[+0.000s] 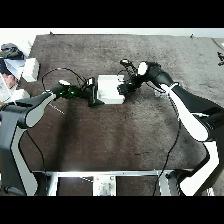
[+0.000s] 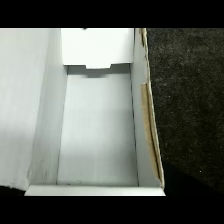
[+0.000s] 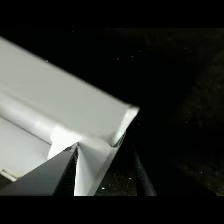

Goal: Fold the box and place the chain.

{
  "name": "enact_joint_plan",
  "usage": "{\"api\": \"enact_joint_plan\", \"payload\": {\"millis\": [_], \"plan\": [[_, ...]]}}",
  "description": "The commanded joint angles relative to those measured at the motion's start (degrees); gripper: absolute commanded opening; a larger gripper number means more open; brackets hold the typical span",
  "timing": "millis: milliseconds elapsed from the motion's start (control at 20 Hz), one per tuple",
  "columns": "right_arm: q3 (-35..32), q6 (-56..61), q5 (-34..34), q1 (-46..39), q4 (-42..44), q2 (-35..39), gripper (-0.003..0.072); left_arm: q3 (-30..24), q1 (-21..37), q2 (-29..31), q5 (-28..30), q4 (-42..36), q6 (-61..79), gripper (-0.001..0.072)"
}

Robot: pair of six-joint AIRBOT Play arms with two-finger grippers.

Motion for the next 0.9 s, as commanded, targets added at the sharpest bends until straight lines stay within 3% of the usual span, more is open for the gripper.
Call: {"api": "enact_joint_plan", "payload": {"millis": [0,200,850], "plan": [[4.0,5.7,3.3,2.2,-5.1,-2.2,0.0424,0.0,0.0,0.0,0.0,0.0,0.0,0.0285],[4.2,15.3,4.7,5.1,-12.8,-2.2,0.0424,0.0,0.0,0.0,0.0,0.0,0.0,0.0285],[4.2,25.1,2.6,5.1,-13.2,-4.6,0.0422,0.0,0.0,0.0,0.0,0.0,0.0,0.0285]]}}
